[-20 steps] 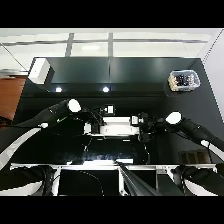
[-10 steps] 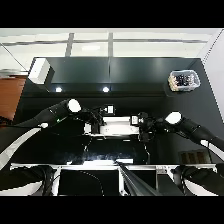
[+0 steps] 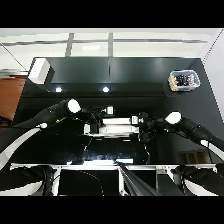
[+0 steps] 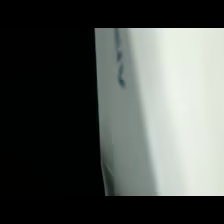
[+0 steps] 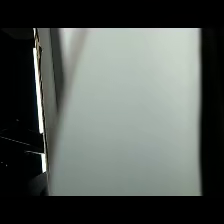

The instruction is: Fold the box and place the chain.

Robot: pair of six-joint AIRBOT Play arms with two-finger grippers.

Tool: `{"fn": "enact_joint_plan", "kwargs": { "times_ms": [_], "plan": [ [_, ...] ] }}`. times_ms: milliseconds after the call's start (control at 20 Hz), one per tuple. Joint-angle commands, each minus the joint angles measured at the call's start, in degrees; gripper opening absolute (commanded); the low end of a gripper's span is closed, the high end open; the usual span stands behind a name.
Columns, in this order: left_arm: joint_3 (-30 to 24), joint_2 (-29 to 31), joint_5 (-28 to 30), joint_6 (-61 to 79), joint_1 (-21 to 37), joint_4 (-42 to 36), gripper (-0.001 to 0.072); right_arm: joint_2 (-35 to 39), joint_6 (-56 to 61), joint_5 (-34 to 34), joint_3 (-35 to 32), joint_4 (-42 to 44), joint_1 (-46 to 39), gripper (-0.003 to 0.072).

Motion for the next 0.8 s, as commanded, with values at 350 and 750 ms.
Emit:
{"fn": "enact_joint_plan", "kwargs": {
  "times_ms": [350,750],
  "plan": [
    [0.0,15.2,-10.8,-18.4,8.1,5.0,0.0424,0.0,0.0,0.1,0.0,0.2,0.0,0.0530],
    [-4.8,17.6,-34.7,-38.1,7.1,-9.1,0.0026,0.0,0.0,0.1,0.0,0.2,0.0,0.0530]
  ]
}}
